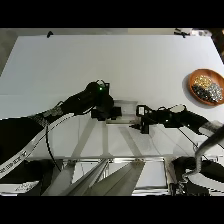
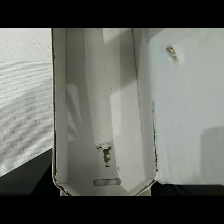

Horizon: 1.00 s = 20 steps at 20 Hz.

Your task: Fold the box and place the chain.

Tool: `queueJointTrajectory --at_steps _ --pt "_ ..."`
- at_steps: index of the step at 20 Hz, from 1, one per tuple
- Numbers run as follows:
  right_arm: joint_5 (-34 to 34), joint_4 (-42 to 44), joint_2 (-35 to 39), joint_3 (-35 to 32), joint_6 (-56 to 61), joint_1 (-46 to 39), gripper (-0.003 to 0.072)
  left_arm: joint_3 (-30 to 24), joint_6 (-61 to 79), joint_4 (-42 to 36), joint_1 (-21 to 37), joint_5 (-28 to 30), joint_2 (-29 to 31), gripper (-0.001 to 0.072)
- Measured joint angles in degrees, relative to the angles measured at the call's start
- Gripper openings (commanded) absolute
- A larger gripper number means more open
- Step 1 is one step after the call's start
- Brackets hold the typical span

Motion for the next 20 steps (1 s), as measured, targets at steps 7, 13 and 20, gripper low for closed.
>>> queueJointTrajectory --at_steps 7,13,20 --pt "0.0 0.0 0.0 0.0 -0.2 0.0 0.0342 -1.5 0.2 1.4 -0.3 1.1 0.1 0.0007" --pt "0.0 0.0 0.0 0.0 0.0 0.0 0.0342 -2.5 0.2 2.0 -0.8 0.8 0.1 0.0033" --pt "0.0 0.0 0.0 0.0 0.2 0.0 0.0342 -2.8 0.0 3.3 -1.5 0.4 -0.1 0.0086"
